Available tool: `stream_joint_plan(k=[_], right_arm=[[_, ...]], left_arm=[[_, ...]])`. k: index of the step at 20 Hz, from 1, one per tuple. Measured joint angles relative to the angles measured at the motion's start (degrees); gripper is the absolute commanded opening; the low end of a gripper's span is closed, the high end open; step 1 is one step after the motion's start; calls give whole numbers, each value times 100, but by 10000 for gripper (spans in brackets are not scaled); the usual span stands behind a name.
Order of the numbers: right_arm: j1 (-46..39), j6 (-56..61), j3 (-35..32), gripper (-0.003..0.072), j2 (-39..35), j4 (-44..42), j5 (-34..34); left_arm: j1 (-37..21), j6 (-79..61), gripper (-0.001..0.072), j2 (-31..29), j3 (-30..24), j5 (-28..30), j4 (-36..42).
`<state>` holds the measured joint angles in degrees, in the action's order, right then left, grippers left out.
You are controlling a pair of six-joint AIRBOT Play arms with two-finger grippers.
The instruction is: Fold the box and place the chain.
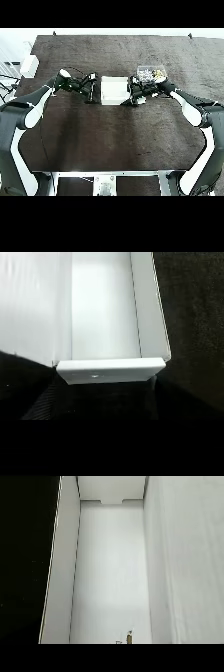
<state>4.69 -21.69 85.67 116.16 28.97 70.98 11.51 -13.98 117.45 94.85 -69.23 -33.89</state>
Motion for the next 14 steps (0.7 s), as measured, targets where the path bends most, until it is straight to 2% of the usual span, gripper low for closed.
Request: stream_joint_plan(k=[14], right_arm=[[2,0,0,602,0,0,0]], left_arm=[[101,0,715,85,-2,17,92]])
